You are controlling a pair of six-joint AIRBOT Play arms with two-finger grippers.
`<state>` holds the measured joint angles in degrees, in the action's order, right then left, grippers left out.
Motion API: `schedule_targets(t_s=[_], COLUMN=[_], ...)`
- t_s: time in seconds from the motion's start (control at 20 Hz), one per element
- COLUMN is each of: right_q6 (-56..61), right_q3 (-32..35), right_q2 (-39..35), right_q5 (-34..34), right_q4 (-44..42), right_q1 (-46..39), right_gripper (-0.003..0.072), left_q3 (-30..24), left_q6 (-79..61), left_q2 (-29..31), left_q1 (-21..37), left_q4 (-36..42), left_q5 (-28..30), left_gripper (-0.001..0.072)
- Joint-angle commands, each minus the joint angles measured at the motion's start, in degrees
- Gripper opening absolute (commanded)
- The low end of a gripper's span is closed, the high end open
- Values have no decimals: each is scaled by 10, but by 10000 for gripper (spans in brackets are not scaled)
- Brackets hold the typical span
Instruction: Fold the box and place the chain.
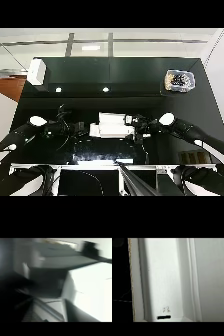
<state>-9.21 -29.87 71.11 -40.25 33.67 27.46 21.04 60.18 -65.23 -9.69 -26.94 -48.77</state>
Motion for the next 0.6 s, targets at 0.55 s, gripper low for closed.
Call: schedule_targets(t_s=[0.55], right_q6=[0], right_q3=[0], right_q2=[0], right_q5=[0], right_q4=[0], right_q1=[0], right_gripper=[416], left_q3=[68], left_q6=[-2], left_q2=[-8], left_q1=[-36], left_q4=[-23], left_q5=[-83], left_gripper=[515])
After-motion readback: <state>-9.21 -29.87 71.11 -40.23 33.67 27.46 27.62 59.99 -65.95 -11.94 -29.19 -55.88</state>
